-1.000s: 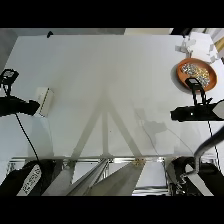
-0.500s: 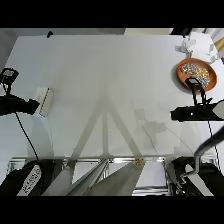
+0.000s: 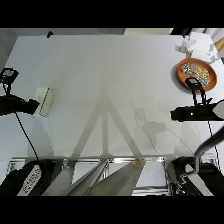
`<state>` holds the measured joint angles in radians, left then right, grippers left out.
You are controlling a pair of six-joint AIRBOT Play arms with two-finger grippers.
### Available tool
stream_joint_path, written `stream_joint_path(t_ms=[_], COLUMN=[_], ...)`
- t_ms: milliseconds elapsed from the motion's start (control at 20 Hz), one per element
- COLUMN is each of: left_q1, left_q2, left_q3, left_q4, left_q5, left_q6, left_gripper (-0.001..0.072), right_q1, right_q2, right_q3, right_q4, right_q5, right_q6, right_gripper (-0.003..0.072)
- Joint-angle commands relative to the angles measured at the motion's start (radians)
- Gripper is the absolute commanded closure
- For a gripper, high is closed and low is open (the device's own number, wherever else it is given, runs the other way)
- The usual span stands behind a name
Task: Fold the box and place the chain.
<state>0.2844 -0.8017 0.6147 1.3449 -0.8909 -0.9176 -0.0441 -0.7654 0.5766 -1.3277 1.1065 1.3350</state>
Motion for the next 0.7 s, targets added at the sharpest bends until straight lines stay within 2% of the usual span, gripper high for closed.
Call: stream_joint_path(t_ms=[0, 650], left_q1=[0.0, 0.0], left_q2=[0.001, 0.001], left_q3=[0.0, 0.0], left_q4=[-0.002, -0.002], left_q5=[0.0, 0.0], left_q6=[0.0, -0.007], left_gripper=[0.0014, 0.0014], right_q1=[-0.001, -0.001], right_q2=[0.0, 0.0], right_q3=[0.0, 0.0], right_q4=[0.0, 0.0], right_q5=[0.0, 0.0], right_q6=[0.0, 0.0], right_gripper=[0.0667, 0.0667])
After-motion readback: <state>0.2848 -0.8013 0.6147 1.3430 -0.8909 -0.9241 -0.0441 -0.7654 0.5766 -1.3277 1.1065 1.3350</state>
